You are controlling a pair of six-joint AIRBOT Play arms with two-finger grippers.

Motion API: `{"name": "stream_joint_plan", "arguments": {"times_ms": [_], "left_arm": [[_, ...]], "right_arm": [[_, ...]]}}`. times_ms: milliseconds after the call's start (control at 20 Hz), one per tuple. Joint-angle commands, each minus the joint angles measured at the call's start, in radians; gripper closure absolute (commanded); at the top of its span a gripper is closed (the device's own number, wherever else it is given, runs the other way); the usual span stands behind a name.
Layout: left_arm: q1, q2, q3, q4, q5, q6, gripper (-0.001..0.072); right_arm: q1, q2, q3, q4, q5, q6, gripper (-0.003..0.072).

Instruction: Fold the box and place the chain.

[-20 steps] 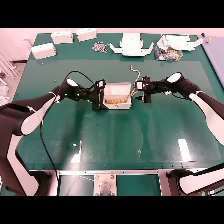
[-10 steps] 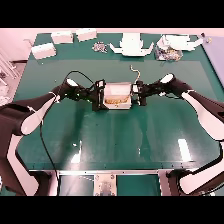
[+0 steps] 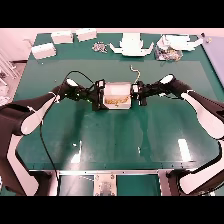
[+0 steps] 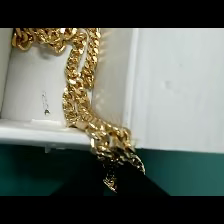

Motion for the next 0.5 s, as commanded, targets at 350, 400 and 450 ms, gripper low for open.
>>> {"name": "stream_joint_plan", "arguments": {"times_ms": [350, 400, 450], "left_arm": [[0.0, 0.0, 0.0, 0.0, 0.0, 0.0, 0.0241], [0.0, 0.0, 0.0, 0.0, 0.0, 0.0, 0.0241], [0.0, 0.0, 0.0, 0.0, 0.0, 0.0, 0.024]], "right_arm": [[-0.014, 0.06, 0.001, 0.044, -0.028, 0.242, 0.0677], [-0.015, 0.078, 0.001, 0.066, -0.027, 0.254, 0.0677], [-0.014, 0.096, 0.001, 0.086, -0.028, 0.272, 0.0677]]}}
